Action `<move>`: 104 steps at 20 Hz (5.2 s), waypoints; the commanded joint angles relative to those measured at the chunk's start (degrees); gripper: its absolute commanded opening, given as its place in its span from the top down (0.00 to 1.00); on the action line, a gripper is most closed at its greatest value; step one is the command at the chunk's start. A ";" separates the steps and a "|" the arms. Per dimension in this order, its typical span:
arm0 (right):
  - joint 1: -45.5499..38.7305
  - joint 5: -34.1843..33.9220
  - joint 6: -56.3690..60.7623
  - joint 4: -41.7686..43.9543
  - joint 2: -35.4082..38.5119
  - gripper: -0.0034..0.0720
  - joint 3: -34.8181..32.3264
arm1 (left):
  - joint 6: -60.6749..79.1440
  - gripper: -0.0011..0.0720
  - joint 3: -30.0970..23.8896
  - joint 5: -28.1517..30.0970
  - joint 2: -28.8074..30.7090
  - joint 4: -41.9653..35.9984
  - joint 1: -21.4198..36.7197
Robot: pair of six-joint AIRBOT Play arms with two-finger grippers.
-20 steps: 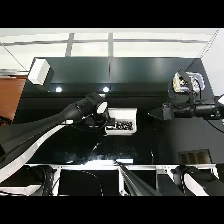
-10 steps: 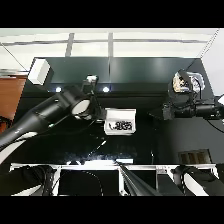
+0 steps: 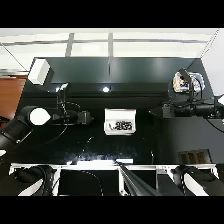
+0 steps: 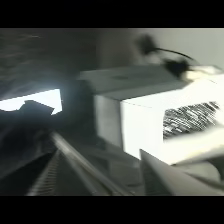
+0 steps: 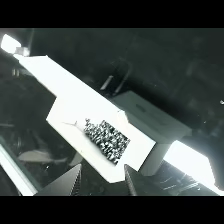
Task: Fold the box and place the chain.
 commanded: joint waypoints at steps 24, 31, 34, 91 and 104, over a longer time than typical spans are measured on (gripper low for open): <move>0.00 -5.35 0.81 -0.46 0.00 0.53 -0.46 | 106.22 0.02 4.76 -4.79 -24.28 -27.63 0.57; 0.00 -5.81 0.83 -0.46 -0.07 0.53 -1.51 | 102.71 0.02 6.29 -5.01 -25.22 -25.07 -1.84; 0.00 -5.84 0.81 -0.46 -0.07 0.53 -1.51 | 100.24 0.02 6.29 -5.62 -25.22 -22.53 -1.88; 24.39 -12.24 -37.16 -10.91 -14.84 0.40 3.72 | 100.54 0.35 6.29 -3.48 -25.64 -28.57 -4.74; 24.39 -12.04 -37.20 -11.02 -14.14 0.72 3.93 | 100.52 0.35 6.29 -3.48 -25.64 -28.57 -4.74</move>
